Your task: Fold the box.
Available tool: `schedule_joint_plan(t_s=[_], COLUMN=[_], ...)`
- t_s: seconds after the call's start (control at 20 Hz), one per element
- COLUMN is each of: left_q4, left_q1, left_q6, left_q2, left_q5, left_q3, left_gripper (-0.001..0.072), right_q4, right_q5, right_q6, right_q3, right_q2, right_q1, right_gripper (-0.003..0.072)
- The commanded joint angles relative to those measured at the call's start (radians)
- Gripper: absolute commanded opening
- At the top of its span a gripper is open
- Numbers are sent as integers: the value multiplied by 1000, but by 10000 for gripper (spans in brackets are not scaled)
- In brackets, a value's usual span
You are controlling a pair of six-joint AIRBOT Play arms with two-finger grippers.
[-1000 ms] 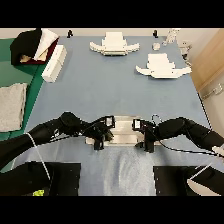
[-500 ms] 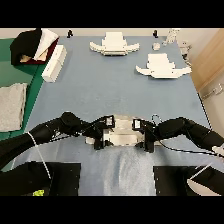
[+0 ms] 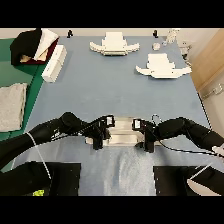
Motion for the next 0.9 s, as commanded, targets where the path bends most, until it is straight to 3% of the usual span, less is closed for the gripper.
schedule_joint_plan(t_s=[0.0,0.2,0.35,0.45,0.65,0.85], left_q4=[217,423,591,723,724,507], left_q1=[0,43,146,249,391,396], left_q6=[-317,-860,-1270,-1545,-1629,-1526], left_q2=[75,258,362,370,314,205], left_q5=[-14,-131,-220,-285,-314,-315], left_q3=[2,3,3,2,-21,-45], left_gripper=[14,14,14,14,14,14], right_q4=[0,0,0,0,0,0], right_q5=[0,0,0,0,0,0], right_q6=[0,0,0,0,0,0], right_q3=[1,1,1,1,1,1], right_q2=[1,1,1,1,1,1], right_q1=[0,0,0,0,0,0], right_gripper=[509,509,509,509,509,509])
